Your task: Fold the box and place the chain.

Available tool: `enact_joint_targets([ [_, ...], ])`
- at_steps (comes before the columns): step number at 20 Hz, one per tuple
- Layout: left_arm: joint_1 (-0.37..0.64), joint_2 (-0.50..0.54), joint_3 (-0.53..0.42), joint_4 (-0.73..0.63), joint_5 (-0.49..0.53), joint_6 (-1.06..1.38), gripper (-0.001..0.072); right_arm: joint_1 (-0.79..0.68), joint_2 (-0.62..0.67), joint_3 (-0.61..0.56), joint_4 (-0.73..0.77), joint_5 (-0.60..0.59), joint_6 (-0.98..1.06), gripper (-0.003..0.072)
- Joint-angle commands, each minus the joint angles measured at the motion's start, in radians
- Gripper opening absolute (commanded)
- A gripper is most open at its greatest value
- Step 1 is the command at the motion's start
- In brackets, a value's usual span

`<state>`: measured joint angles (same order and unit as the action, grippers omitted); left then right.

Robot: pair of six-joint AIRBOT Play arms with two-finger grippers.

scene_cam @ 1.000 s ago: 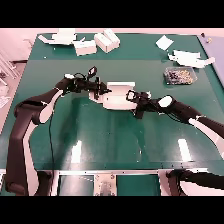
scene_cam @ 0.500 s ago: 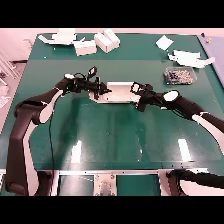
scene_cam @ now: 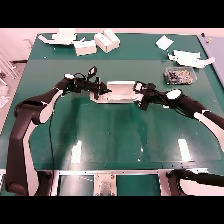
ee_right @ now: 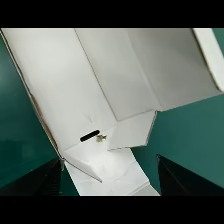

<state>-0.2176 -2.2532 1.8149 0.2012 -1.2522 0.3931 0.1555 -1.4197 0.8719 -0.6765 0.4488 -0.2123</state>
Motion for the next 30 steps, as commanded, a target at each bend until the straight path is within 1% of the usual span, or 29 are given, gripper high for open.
enact_joint_targets([
  [1, 0.0, 0.0, 0.0, 0.0, 0.0, 0.0, 0.0022, -0.023, -0.029, 0.037, 0.04, 0.05, -0.01, 0.0691],
  [8, 0.0, 0.0, 0.0, 0.0, 0.0, 0.0, 0.0022, -0.038, -0.092, 0.116, 0.049, 0.215, -0.035, 0.0691],
  [11, 0.0, 0.0, 0.0, 0.001, 0.001, 0.0, 0.0022, -0.07, -0.091, 0.136, -0.004, 0.201, -0.031, 0.0691],
  [13, 0.0, 0.0, 0.0, 0.0, 0.0, 0.0, 0.0022, -0.13, -0.087, 0.158, -0.051, 0.185, 0.024, 0.0691],
  [15, 0.0, 0.0, 0.0, 0.0, 0.001, 0.0, 0.0022, -0.185, -0.062, 0.162, -0.079, 0.212, 0.067, 0.0691],
  [16, 0.0, 0.0, 0.0, 0.0, 0.004, 0.0, 0.0022, -0.2, -0.045, 0.162, -0.103, 0.245, 0.09, 0.069],
  [18, 0.0, 0.0, 0.0, 0.0, 0.005, 0.0, 0.0022, -0.203, -0.002, 0.159, -0.163, 0.319, 0.151, 0.069],
  [21, 0.0, 0.0, 0.0, 0.001, 0.006, 0.0, 0.0022, -0.183, 0.071, 0.14, -0.173, 0.365, 0.275, 0.069],
  [23, 0.0, 0.0, 0.0, 0.0, 0.006, 0.0, 0.0022, -0.147, 0.115, 0.105, -0.175, 0.364, 0.342, 0.069],
  [25, 0.0, 0.0, 0.0, 0.0, 0.005, 0.0, 0.0022, -0.09, 0.15, 0.064, -0.173, 0.335, 0.358, 0.069],
  [27, 0.0, 0.0, 0.0, 0.0, 0.006, 0.0, 0.0022, -0.029, 0.159, 0.026, -0.18, 0.332, 0.407, 0.069],
  [30, 0.0, 0.0, 0.0, 0.0, 0.007, 0.0, 0.0022, 0.032, 0.158, -0.053, -0.182, 0.223, 0.374, 0.069],
])
